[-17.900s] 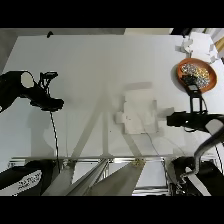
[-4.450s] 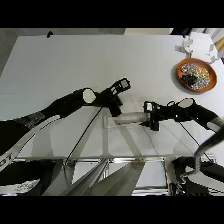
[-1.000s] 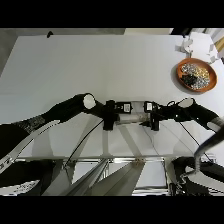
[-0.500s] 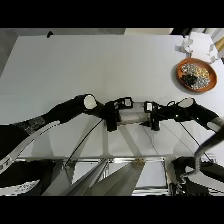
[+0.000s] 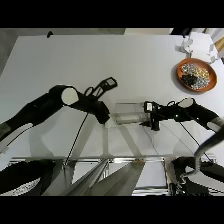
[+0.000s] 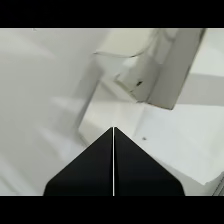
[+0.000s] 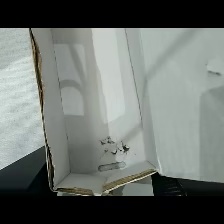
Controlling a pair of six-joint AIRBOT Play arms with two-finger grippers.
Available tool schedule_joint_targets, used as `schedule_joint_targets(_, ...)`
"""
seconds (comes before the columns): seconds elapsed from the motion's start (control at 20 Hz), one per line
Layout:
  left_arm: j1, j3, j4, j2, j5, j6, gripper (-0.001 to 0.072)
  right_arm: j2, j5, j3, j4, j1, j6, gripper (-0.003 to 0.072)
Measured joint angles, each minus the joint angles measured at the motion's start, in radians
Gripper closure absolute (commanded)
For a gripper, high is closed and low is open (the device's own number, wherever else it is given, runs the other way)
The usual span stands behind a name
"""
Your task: Fold the box and place the chain.
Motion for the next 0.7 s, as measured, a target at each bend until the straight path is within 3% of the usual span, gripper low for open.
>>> schedule_joint_targets(0.3,0.096,-0.098,0.021,0.042,-0.001,-0.281,0.0707,0.000,0.000,0.000,0.000,0.000,0.000,0.0391)
schedule_joint_targets(0.7,0.082,-0.181,-0.146,-0.077,0.079,-0.361,0.0706,0.000,0.000,0.000,0.000,0.000,0.000,0.0391)
